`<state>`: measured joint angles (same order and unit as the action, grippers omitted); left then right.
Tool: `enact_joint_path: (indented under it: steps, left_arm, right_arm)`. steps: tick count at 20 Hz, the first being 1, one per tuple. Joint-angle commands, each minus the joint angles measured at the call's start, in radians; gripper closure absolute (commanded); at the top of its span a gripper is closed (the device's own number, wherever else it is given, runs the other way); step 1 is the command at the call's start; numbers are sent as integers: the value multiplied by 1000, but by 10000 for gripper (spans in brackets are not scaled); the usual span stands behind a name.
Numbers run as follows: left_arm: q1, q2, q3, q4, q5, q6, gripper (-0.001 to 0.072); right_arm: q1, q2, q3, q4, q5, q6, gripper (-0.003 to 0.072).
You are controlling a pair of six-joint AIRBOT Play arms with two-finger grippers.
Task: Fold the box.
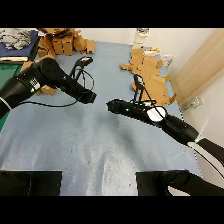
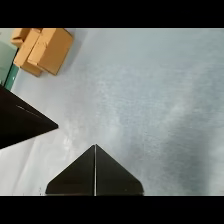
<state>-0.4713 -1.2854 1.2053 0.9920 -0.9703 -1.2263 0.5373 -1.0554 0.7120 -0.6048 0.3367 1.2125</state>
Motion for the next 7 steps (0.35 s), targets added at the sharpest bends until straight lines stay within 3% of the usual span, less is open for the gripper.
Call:
enact_joint_path:
  steps: [1, 7]
  left_arm:
    - [-22, 14, -26, -16, -24, 3, 697]
    - [-22, 14, -26, -20, -24, 3, 697]
  right_arm:
    - [-6, -34, 28, -19, 58, 1, 680]
    - [-6, -34, 28, -19, 56, 2, 680]
